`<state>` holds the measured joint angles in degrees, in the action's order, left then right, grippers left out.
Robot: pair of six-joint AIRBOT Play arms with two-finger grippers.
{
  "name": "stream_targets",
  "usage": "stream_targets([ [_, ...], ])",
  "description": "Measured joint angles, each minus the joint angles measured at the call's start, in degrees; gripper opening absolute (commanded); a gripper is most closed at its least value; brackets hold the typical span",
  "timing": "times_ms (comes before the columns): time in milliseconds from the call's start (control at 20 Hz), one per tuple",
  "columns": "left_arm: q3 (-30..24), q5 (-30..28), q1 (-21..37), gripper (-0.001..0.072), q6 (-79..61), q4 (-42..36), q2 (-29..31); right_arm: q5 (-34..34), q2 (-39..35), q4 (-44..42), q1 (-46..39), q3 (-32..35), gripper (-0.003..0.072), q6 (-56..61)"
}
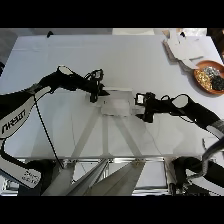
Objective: Fold the box and place the chain.
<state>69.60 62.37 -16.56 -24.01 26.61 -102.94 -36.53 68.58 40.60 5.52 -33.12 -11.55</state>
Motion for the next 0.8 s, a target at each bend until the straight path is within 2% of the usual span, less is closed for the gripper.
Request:
stream_targets([
  [400, 0.0, 0.0, 0.0, 0.0013, 0.0, 0.0, 0.0, 0.8, 4.5, -11.1, -0.8, 0.0, 0.0696, -8.0],
  [800, 0.0, 0.0, 0.0, 0.0013, 0.0, 0.0, 0.0, -3.5, 5.4, -13.6, -0.7, 0.3, 0.0696, -9.6],
])
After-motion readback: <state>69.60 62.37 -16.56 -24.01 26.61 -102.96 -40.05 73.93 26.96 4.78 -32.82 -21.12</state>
